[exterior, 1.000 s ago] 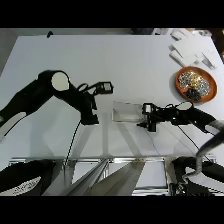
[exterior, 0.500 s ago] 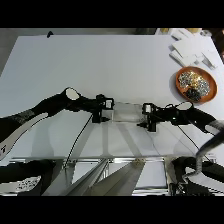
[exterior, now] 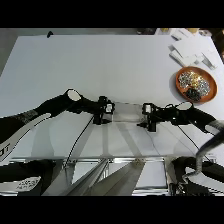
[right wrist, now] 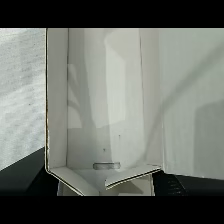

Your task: Fold the box and place the chain.

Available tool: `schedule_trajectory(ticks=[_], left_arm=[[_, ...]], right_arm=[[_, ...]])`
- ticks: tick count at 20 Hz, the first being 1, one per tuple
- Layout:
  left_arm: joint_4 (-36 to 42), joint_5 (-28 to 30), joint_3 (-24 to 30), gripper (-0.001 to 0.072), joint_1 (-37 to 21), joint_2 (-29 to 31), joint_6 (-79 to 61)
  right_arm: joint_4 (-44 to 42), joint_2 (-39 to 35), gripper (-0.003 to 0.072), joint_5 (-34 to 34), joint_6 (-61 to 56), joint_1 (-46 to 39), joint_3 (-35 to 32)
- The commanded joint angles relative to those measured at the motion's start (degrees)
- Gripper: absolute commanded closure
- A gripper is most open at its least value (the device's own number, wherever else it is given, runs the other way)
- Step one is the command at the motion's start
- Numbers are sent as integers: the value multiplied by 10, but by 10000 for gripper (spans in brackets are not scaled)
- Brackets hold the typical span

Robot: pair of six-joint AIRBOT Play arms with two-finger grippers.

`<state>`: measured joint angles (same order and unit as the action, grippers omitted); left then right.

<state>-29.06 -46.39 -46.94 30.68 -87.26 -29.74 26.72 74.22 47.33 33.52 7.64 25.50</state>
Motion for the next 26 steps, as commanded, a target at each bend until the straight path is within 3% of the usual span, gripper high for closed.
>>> schedule_trajectory(ticks=[1, 9, 21, 22, 23, 24, 26], left_arm=[[6, -27, 0, 2, 1, 0, 24], [59, -12, 29, 3, 1, -2, 72], [103, -1, 29, 25, 24, -27, 13], [102, 1, 29, 151, 24, -27, 15], [102, 1, 29, 341, 24, -27, 15], [101, 2, 29, 403, 24, -27, 16], [101, 3, 29, 400, 24, -27, 17]], right_arm=[[0, 0, 366, 0, 0, 0, 0], [0, 0, 366, 0, 0, 0, 0], [0, 0, 366, 0, 0, 0, 0], [0, 0, 366, 0, 0, 0, 0], [0, 0, 366, 0, 0, 0, 0], [0, 0, 366, 0, 0, 0, 0], [0, 0, 366, 0, 0, 0, 0]])
